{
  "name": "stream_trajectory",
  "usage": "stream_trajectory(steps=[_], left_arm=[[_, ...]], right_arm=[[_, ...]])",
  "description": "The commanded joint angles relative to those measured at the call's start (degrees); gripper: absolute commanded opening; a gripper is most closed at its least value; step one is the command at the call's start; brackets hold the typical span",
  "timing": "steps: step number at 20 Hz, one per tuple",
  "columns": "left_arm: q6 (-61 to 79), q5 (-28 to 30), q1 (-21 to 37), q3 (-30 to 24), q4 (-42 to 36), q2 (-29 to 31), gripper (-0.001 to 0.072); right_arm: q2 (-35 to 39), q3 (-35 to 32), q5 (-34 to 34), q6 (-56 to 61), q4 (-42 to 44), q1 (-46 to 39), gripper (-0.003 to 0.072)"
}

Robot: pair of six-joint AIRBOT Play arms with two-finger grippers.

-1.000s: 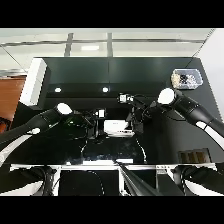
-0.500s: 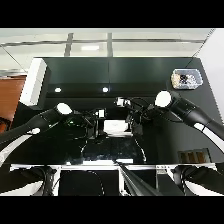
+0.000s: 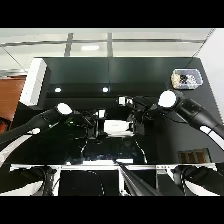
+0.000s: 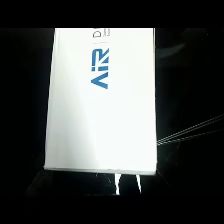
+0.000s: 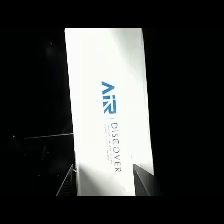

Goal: Fold the box and place the chain.

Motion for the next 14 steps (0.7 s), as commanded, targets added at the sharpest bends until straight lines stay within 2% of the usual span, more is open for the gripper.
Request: stream_trajectory(steps=[1, 2, 3, 4, 5, 11, 14], left_arm=[[-0.02, -0.04, -0.02, 0.0, 0.02, -0.04, 0.0462], [0.0, -0.04, -0.02, 0.0, 0.0, -0.04, 0.0462], [0.0, -0.04, -0.02, 0.0, 0.02, -0.04, 0.0461], [-0.02, -0.04, -0.02, 0.0, 0.0, -0.04, 0.0461], [-0.02, -0.04, -0.02, 0.0, 0.0, -0.04, 0.0461], [-0.02, -0.07, -0.02, 0.0, -0.02, -0.04, 0.0462], [-0.02, -0.07, -0.02, 0.0, -0.02, -0.04, 0.0462]], right_arm=[[2.89, 0.04, 2.8, 10.4, 0.37, -1.16, 0.0456], [3.06, 0.04, 4.13, 15.85, 0.76, -1.92, 0.0455], [3.02, -0.04, 6.03, 21.94, 1.33, -2.86, 0.0353], [2.99, -0.7, 7.43, 25.7, 3.26, -3.67, 0.0044], [2.99, -1.92, 7.8, 26.36, 6.8, -4.2, 0.0001], [0.07, -11.45, 0.46, 31.01, 35.85, -6.38, 0.0001], [-2.78, -13.64, -3.32, 34.86, 38.07, -5.62, 0.0003]])
